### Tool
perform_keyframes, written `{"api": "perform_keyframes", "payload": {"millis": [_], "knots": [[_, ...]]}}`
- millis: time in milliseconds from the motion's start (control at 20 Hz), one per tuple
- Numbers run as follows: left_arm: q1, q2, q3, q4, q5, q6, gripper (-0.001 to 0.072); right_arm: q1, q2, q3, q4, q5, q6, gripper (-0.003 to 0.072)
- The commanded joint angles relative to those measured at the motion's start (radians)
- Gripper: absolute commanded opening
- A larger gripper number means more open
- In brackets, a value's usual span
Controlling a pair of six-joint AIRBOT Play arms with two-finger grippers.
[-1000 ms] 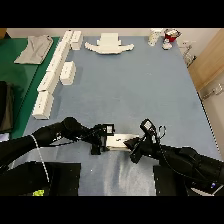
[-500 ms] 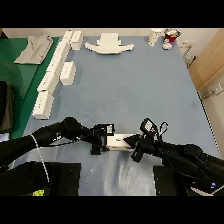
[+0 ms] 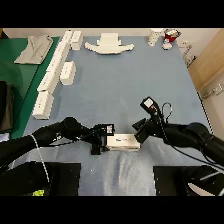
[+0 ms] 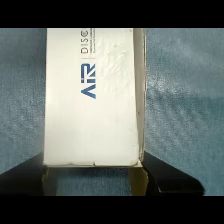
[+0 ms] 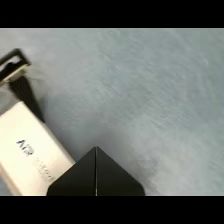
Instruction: Fold the box.
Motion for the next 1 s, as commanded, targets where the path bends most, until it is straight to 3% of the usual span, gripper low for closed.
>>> {"api": "perform_keyframes", "payload": {"millis": [0,400,800,950], "knots": [[0.001,0.001,0.001,0.000,0.000,0.000,0.0457,-0.136,-0.142,0.166,-0.045,-0.240,0.103,0.0005],[0.001,0.001,0.001,0.000,0.000,0.000,0.0457,-0.273,-0.505,0.495,-0.195,-0.623,0.424,0.0005],[0.001,0.001,0.003,-0.007,0.019,0.000,0.0457,-0.278,-0.560,0.541,-0.169,-0.607,0.426,0.0004],[0.046,0.018,0.015,-0.001,0.032,-0.122,0.0457,-0.278,-0.560,0.541,-0.169,-0.606,0.426,0.0005]]}}
